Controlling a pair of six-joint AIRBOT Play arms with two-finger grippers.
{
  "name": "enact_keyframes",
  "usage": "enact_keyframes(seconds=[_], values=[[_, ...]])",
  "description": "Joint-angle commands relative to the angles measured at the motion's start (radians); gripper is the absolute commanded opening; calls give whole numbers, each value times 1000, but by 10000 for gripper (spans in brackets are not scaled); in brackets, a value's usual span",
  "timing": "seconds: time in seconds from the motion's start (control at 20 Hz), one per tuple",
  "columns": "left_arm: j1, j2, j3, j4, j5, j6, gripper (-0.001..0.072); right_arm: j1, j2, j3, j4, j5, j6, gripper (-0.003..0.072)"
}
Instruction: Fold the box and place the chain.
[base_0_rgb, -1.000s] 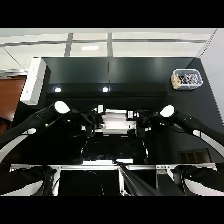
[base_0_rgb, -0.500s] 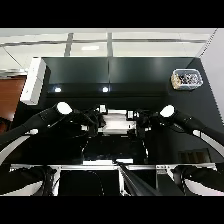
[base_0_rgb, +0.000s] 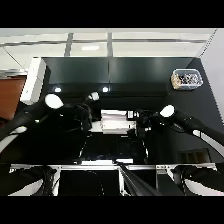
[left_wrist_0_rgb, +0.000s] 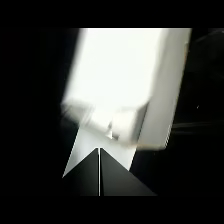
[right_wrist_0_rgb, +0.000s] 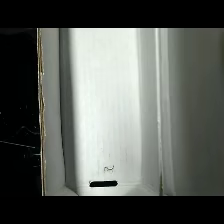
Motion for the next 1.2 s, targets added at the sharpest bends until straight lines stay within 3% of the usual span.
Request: enact_keyframes(seconds=[0.0, 0.1, 0.2, 0.3, 0.5, 0.65, 0.75, 0.9, 0.95, 1.0, 1.05, 1.15], values=[[167, 100, 10, 262, -116, -602, 29, 1, -1, 0, 0, 1, 0, 469], [312, 96, -50, 219, -153, -914, 30, 1, -1, 0, 0, 1, 0, 469], [430, 51, -137, -2, -172, -932, 30, 1, -1, 0, 0, 1, 0, 469], [478, -24, -199, -187, -161, -865, 30, 1, -1, 0, 0, 1, 0, 469], [361, -166, -202, -336, -91, -748, 30, 1, -1, 0, 0, 1, 0, 469], [227, -248, -167, -316, -89, -718, 30, 1, -1, 0, 0, 1, 0, 469], [201, -262, -143, -334, -114, -641, 30, 1, -1, 0, 0, 1, 0, 469], [231, -262, -93, -365, -231, -542, 34, 1, -1, 0, 0, 1, 0, 469], [241, -262, -76, -369, -264, -542, 135, 1, -1, 0, 0, 1, 0, 469], [245, -262, -60, -371, -290, -542, 381, 1, -1, 0, 0, 1, 0, 469], [245, -262, -43, -370, -309, -542, 564, 1, -1, 0, 0, 1, 0, 469], [235, -262, -16, -373, -325, -544, 573, 1, -1, 0, 0, 1, 0, 469]])
